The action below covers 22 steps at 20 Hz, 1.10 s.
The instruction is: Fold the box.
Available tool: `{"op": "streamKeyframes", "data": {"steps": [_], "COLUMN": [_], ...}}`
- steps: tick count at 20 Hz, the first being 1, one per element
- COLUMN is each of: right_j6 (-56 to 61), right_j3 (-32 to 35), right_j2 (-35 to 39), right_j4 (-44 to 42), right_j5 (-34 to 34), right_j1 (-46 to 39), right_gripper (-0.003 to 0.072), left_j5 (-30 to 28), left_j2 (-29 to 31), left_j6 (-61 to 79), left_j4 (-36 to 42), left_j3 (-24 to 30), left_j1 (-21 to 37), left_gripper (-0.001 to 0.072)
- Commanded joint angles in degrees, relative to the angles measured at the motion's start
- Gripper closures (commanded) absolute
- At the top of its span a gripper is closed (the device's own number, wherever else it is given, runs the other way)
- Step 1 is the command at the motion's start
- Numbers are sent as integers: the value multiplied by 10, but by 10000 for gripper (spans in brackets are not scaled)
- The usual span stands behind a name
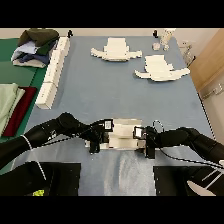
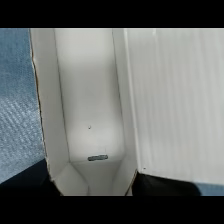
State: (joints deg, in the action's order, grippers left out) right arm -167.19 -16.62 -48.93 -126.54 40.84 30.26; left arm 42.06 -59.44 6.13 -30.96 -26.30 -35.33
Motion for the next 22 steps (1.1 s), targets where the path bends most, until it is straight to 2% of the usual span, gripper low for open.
{"op": "streamKeyframes", "data": {"steps": [1, 9, 10, 11, 12, 16, 19, 20, 21, 22], "right_j6": [0, 0, 0, 0, 0, 0, 0, 0, 0, 0], "right_j3": [0, 0, 0, 0, 0, 0, 0, 0, 0, 0], "right_j2": [0, 0, 0, 0, 0, 0, 0, 0, 0, 0], "right_j4": [1, 1, 1, 1, 1, 1, 1, 1, 1, 1], "right_j5": [0, 0, 0, 0, 0, 0, 0, 0, 0, 0], "right_j1": [0, 0, 0, 0, 0, 0, 0, 1, 0, 0], "right_gripper": [280, 281, 281, 280, 280, 280, 280, 281, 281, 281], "left_j5": [-1, 0, -1, 0, -1, -1, -1, -1, 0, 1], "left_j2": [-3, -3, -4, -5, -5, -5, -5, -5, -5, -5], "left_j6": [5, 5, 5, 5, 5, 5, 4, -2, -12, -14], "left_j4": [12, 14, 14, 16, 19, 19, 19, 19, 13, 0], "left_j3": [-1, -1, -1, -1, -1, -1, -1, -1, -1, -1], "left_j1": [-1, -5, -8, -8, -8, -8, -8, -8, -8, -8], "left_gripper": [697, 696, 673, 378, 143, 140, 142, 234, 591, 698]}}
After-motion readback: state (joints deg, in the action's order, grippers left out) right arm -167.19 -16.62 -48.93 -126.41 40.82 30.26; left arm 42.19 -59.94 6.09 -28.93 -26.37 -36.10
